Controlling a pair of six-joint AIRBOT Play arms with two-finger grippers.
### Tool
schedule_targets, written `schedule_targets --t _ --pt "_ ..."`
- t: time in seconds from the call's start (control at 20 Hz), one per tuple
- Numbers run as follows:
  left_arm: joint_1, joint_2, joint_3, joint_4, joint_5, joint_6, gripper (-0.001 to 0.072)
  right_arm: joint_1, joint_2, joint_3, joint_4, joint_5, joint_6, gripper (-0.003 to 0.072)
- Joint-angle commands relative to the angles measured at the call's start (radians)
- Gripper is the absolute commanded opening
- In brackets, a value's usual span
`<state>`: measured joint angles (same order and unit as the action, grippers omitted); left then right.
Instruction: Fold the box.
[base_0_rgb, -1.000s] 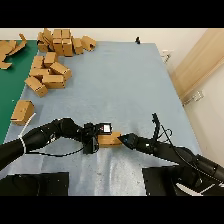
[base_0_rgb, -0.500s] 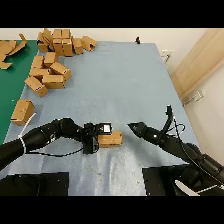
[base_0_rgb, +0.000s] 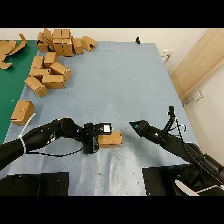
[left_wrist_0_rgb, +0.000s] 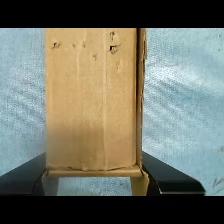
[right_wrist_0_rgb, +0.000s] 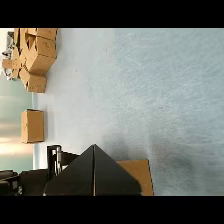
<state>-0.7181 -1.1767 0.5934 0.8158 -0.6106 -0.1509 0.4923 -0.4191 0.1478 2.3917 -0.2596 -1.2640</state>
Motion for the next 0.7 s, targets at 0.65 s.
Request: schedule_targets --t 0.65 --pt "0.090 0.008 0.013 -0.044 0.152 -0.312 0.0417 0.000 0.001 0.001 -0.002 0.008 0.035 0.0004"
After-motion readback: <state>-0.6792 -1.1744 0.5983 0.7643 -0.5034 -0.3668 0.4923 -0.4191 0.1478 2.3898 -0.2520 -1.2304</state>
